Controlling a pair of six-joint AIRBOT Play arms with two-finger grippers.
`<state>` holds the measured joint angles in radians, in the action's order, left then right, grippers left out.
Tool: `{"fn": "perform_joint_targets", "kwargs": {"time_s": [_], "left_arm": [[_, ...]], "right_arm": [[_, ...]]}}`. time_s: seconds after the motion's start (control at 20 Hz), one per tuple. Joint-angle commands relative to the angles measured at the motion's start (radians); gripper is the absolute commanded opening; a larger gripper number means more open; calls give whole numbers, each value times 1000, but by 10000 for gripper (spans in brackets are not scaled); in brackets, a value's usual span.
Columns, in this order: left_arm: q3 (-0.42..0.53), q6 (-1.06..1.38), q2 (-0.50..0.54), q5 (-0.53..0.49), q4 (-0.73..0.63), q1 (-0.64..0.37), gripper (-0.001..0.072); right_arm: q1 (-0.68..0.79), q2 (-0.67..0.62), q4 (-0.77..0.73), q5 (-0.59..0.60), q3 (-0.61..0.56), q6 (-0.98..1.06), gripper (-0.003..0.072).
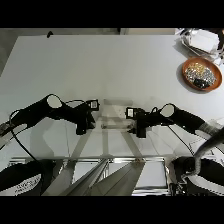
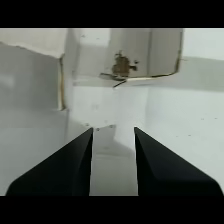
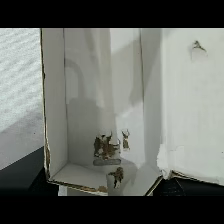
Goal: Fold the box and place the chain.
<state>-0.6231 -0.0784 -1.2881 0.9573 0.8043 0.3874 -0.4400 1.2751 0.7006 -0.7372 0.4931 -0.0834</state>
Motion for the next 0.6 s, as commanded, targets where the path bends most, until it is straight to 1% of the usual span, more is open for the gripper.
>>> {"fn": "perform_joint_targets", "kwargs": {"time_s": [0.0, 0.1, 0.2, 0.25, 0.3, 0.35, 0.55], "left_arm": [[1, 10, -11, -105, 19, -1, 295], [1, 12, -11, -146, 19, -1, 295], [1, 57, -7, -153, 10, 1, 295], [1, 81, -1, -153, -5, 1, 312], [1, 110, 8, -155, -14, 1, 372], [1, 148, 18, -158, -28, 1, 398], [1, 277, 25, -142, -63, 1, 398]], "right_arm": [[-1, 0, 0, 0, 0, 0, 320], [-1, 0, 0, 0, 0, 0, 320], [-1, 0, 0, 0, 0, 0, 320], [-1, 0, 0, 0, 0, 0, 320], [-1, 0, 0, 0, 0, 0, 320], [-1, 0, 0, -1, 0, 0, 320], [-1, 0, 0, 0, 0, 0, 320]]}}
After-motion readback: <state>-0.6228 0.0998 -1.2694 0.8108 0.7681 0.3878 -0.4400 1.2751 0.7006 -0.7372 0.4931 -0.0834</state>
